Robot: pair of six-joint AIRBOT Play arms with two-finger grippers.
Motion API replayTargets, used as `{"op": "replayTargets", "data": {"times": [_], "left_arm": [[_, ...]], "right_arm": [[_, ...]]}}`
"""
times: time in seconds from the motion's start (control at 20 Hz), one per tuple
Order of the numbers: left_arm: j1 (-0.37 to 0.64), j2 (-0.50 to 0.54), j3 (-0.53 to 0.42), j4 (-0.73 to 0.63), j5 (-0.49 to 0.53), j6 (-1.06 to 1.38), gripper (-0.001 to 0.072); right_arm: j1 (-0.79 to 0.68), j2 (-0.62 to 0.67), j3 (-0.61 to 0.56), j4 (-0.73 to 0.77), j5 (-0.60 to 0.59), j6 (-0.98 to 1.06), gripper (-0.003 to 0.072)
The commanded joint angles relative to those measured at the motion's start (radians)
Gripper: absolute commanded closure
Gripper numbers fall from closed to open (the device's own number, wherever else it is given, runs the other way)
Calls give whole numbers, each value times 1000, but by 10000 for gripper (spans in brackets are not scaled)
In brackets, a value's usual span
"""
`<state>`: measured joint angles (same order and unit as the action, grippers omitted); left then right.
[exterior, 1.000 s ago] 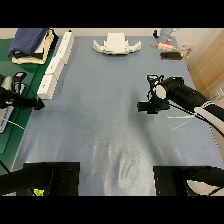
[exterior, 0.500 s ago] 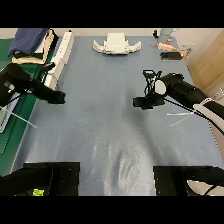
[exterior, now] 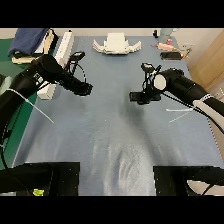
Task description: Fold the box.
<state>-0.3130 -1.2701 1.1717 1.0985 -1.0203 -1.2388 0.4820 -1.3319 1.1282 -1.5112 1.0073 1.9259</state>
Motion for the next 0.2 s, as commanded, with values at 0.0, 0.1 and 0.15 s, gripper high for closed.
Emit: {"op": "replayTargets", "data": {"times": [0.0, 0.1, 0.15], "left_arm": [[-24, -7, 8, -1, 11, -11, 695], [-24, -7, 8, -1, 11, -11, 695], [-24, -7, 8, -1, 11, -11, 696]], "right_arm": [[0, -1, 3, 6, -3, 0, 683], [0, -1, 3, 6, -3, 0, 682], [0, -1, 3, 6, -3, 0, 682]]}}
